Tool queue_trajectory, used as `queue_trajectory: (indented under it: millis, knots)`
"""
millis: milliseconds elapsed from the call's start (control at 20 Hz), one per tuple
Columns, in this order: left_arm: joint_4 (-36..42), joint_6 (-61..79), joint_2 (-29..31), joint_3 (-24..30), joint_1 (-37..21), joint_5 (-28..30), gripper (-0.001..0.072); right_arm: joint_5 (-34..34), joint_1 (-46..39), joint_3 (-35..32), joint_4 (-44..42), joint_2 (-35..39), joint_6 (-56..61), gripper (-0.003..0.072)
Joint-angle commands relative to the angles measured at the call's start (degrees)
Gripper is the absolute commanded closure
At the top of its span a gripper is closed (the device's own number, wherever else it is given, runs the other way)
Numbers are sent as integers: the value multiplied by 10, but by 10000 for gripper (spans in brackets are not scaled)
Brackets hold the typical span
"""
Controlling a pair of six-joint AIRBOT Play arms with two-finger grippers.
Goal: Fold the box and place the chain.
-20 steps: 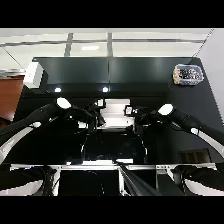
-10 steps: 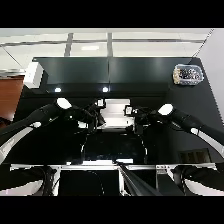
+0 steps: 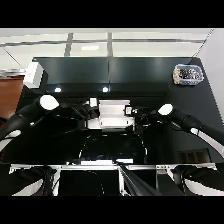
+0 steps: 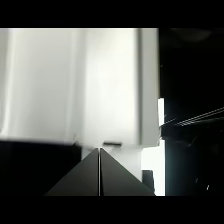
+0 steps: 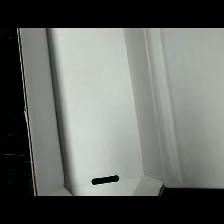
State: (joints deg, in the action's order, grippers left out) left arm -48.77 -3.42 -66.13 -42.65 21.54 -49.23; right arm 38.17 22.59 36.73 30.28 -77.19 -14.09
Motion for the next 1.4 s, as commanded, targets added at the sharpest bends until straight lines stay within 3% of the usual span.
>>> queue_trajectory:
  millis: [0, 150, 250, 350, 450, 550, 800, 1050, 1350]
  knots:
    - [-144, -200, 62, 0, -50, -23, 685, 0, 0, 0, 0, 0, 0, 274]
    - [-240, -532, 61, 3, -144, -76, 685, 0, 0, 0, 0, 0, 0, 274]
    - [-219, -700, 49, 26, -222, -108, 684, 0, 0, 0, 0, 0, 0, 274]
    - [-113, -739, 27, 61, -298, -139, 684, 0, 0, 0, 0, 0, 0, 274]
    - [40, -666, -12, 95, -362, -179, 683, 0, 0, 0, 0, 0, 0, 274]
    - [141, -595, -59, 115, -390, -212, 685, 0, 0, 0, 0, 0, 0, 274]
    - [162, -560, -150, 114, -322, -206, 685, 0, 0, 0, 0, 0, 0, 274]
    - [191, -525, -188, 88, -243, -157, 685, 0, 0, 0, 0, 0, 0, 274]
    - [219, -423, -205, 52, -234, -231, 684, 0, 0, 0, 0, 0, 0, 274]
